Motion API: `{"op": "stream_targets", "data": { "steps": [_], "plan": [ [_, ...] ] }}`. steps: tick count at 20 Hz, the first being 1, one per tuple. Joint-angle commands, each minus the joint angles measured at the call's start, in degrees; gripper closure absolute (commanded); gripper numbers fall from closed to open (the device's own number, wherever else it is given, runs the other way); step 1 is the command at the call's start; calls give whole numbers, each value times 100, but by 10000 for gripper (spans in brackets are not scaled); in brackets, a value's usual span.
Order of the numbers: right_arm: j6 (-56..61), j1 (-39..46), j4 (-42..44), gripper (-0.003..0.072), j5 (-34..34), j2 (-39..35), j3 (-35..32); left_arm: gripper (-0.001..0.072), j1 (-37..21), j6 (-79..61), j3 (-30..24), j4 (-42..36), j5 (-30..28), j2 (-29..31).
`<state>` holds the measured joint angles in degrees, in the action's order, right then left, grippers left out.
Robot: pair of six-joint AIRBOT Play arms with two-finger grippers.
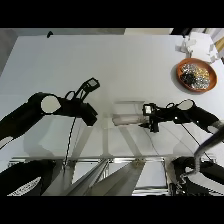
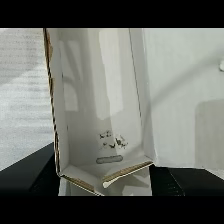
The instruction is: Fold the box and place the chain.
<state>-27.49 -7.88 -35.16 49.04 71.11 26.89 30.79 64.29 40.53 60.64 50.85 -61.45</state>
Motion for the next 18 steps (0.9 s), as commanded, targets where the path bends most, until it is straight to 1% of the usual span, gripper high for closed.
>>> {"op": "stream_targets", "data": {
  "steps": [1,2,4,8,14,18],
  "plan": [
    [0,-2,0,274,0,-4,0,709,-225,839,-564,-422,-160,15],
    [0,-2,0,274,0,-4,0,709,-223,835,-675,-573,-203,-103],
    [0,-2,0,274,2,-4,0,709,-216,835,-706,-804,-223,-411],
    [0,-2,0,274,2,-4,0,708,-210,809,-706,-1397,-608,-914],
    [0,-2,0,274,2,-4,0,707,-144,802,-706,-1526,-748,-1021],
    [0,-2,0,274,0,-4,0,708,-105,802,-706,-1847,-879,-1064]
  ]
}}
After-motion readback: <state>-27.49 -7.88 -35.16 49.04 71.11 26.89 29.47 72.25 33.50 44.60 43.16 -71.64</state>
